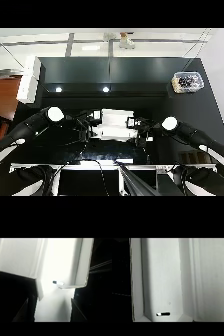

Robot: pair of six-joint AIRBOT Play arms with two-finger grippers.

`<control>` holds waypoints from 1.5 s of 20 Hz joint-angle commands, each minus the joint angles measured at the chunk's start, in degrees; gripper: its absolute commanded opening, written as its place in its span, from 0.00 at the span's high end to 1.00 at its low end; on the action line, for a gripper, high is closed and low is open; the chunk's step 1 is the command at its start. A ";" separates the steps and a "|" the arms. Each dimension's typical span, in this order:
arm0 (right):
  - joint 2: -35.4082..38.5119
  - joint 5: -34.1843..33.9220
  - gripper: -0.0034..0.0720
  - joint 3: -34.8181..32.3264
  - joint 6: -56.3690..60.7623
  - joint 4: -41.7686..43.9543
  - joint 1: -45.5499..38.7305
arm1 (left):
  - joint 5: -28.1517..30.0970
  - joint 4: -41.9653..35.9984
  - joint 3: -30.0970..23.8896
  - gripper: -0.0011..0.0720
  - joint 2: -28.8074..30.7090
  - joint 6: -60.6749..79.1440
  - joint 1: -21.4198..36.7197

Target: Fold the box and place the chain.

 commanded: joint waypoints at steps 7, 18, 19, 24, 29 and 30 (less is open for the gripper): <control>-0.02 0.02 0.51 0.00 0.00 0.00 0.00 | 0.11 0.50 -0.02 0.35 -0.42 1.79 -1.53; -0.02 0.02 0.51 0.00 0.00 0.00 0.00 | -1.09 -6.03 0.33 0.53 -2.67 1.81 -1.55; -0.02 0.02 0.51 0.00 0.00 0.00 0.00 | -1.11 -6.03 0.33 0.53 -2.67 1.81 -1.55; -0.02 0.04 0.51 0.00 0.00 0.00 0.00 | -1.03 -6.14 0.33 0.68 -3.28 1.81 -1.57; -0.02 0.02 0.51 0.00 0.00 0.00 0.00 | 0.39 -9.42 0.33 0.80 -4.22 2.36 -2.54; -0.02 0.02 0.51 0.00 0.00 0.00 0.00 | 0.98 -9.49 0.33 0.80 -4.37 2.36 -3.06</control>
